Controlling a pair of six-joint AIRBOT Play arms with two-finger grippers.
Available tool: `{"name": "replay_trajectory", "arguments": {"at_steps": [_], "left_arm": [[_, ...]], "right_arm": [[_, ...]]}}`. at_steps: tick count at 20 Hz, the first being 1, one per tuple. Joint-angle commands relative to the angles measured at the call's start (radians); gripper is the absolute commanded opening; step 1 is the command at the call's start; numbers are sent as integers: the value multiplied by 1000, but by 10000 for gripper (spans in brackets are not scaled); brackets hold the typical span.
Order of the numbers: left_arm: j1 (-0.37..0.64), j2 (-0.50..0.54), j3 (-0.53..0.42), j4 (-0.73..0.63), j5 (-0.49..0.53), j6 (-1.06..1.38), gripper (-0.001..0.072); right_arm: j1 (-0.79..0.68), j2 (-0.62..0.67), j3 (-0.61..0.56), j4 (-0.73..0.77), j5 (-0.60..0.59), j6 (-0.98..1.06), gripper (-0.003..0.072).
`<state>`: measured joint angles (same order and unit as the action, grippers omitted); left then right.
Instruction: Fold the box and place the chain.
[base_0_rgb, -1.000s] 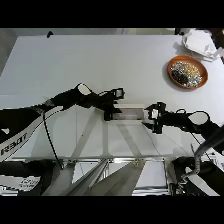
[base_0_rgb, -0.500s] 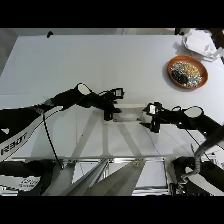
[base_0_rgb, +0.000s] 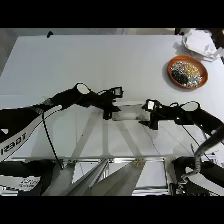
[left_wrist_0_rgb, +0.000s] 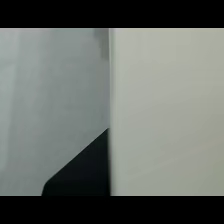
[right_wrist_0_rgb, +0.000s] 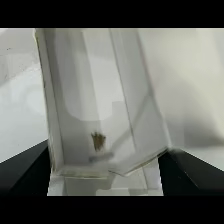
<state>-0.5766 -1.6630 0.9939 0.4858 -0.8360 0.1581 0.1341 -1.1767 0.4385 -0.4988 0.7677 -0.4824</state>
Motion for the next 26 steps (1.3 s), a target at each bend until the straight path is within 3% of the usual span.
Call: {"name": "replay_trajectory", "arguments": {"at_steps": [1, 20, 26], "left_arm": [[2, 0, 0, 1, -6, -2, 10], [2, 0, 0, 1, -6, -2, 10], [2, 0, 0, 1, -6, -2, 10]], "right_arm": [[-1, -4, 11, -39, 2, 3, 673], [-23, -21, 40, 36, 89, -108, 669], [-13, -84, 40, 32, 119, -128, 644]]}}
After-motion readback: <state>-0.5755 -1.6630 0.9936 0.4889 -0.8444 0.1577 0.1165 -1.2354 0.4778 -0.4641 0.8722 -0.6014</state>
